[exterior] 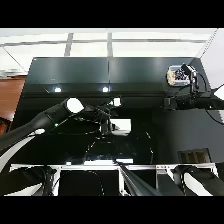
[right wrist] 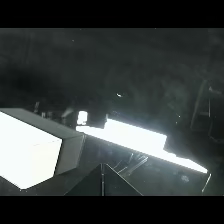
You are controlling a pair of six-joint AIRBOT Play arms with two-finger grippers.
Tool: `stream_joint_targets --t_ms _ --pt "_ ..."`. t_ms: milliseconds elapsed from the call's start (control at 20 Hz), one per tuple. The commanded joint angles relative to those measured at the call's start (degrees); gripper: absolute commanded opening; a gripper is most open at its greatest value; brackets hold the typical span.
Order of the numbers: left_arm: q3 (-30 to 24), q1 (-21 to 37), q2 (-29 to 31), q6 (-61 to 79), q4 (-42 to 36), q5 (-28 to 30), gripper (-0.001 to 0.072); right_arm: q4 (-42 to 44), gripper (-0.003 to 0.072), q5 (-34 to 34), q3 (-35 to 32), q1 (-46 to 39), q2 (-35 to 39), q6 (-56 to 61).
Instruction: Fold the box and place the chain.
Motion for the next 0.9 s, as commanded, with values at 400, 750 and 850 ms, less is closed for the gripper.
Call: stream_joint_targets --t_ms 400,750,850 --pt "3.56 -0.59 -2.25 -4.70 3.91 -7.54 0.0709 -0.04 0.0021 0.09 -0.79 -0.02 0.02 0.00" --pt "4.33 -3.02 -2.29 -8.79 14.82 -7.26 0.0709 -0.04 0.0021 0.13 -0.79 -0.02 0.02 0.02" --pt "4.35 -3.26 -2.27 -8.79 14.93 -7.19 0.0709 -0.04 0.0021 0.15 -0.79 -0.02 0.02 0.02"
